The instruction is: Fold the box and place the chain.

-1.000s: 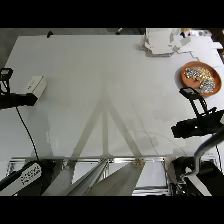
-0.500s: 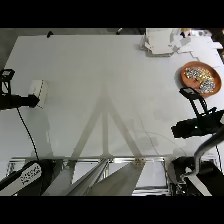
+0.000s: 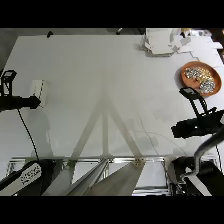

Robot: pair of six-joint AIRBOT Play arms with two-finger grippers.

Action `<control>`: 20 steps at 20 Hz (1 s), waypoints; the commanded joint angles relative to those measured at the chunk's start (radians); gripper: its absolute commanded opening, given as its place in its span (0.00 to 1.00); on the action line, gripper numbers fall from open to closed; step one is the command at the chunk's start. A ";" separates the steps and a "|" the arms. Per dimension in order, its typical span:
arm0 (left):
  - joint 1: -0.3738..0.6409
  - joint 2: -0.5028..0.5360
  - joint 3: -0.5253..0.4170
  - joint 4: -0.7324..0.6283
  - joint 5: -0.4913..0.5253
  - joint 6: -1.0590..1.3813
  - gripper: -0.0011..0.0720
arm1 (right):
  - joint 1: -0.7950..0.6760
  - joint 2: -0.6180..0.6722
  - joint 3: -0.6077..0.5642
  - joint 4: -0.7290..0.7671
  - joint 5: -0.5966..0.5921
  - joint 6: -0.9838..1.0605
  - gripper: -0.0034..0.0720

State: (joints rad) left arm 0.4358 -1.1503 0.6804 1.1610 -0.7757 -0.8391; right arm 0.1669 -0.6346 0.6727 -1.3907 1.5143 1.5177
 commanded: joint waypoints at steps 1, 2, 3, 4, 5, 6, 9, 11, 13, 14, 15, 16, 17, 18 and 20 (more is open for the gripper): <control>-0.001 0.001 0.000 -0.001 -0.033 0.000 0.97 | -0.001 0.001 0.000 0.000 0.000 0.000 0.08; -0.001 0.005 0.000 -0.001 -0.033 0.000 0.97 | -0.001 0.001 0.000 0.000 0.000 0.000 0.08; -0.001 0.014 0.000 -0.001 -0.032 0.000 0.97 | -0.001 0.001 0.000 0.000 0.000 0.000 0.08; -0.001 0.028 0.001 -0.001 -0.032 0.001 0.97 | -0.001 0.001 0.000 0.000 0.000 0.000 0.08; -0.001 0.048 0.000 -0.001 -0.027 0.001 0.97 | -0.001 0.001 0.000 0.000 0.000 0.000 0.08; -0.001 0.071 0.001 -0.001 -0.021 0.001 0.97 | -0.001 0.001 0.000 0.000 0.000 0.000 0.08; -0.001 0.162 0.001 -0.001 -0.013 0.001 0.97 | -0.001 0.001 0.000 0.000 0.000 0.000 0.08; -0.001 0.222 0.000 -0.005 -0.014 0.000 0.97 | -0.001 0.001 0.000 0.000 0.000 0.000 0.08; -0.001 0.274 0.000 -0.005 -0.022 0.000 0.97 | -0.001 0.001 0.000 0.000 0.000 0.000 0.08; -0.001 0.295 0.000 -0.005 -0.023 0.000 0.97 | -0.001 0.001 0.000 0.000 0.000 0.000 0.08; -0.001 0.312 0.000 -0.005 -0.023 0.000 0.97 | -0.001 0.001 0.000 0.000 0.000 0.000 0.08; -0.001 0.325 0.000 -0.005 -0.025 0.000 0.97 | -0.001 0.001 0.000 0.000 0.000 0.000 0.08; -0.001 0.332 0.000 -0.005 -0.028 0.000 0.97 | -0.001 0.001 0.000 0.000 0.000 0.000 0.08; -0.001 0.333 0.000 -0.005 -0.033 0.000 0.97 | -0.001 0.001 0.000 0.000 0.000 0.000 0.08; -0.002 0.331 0.000 -0.006 -0.042 0.000 0.97 | -0.001 0.001 0.000 0.000 0.000 0.000 0.08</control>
State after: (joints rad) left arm 0.4351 -0.8360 0.6804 1.1561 -0.8070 -0.8387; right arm 0.1669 -0.6346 0.6727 -1.3907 1.5143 1.5177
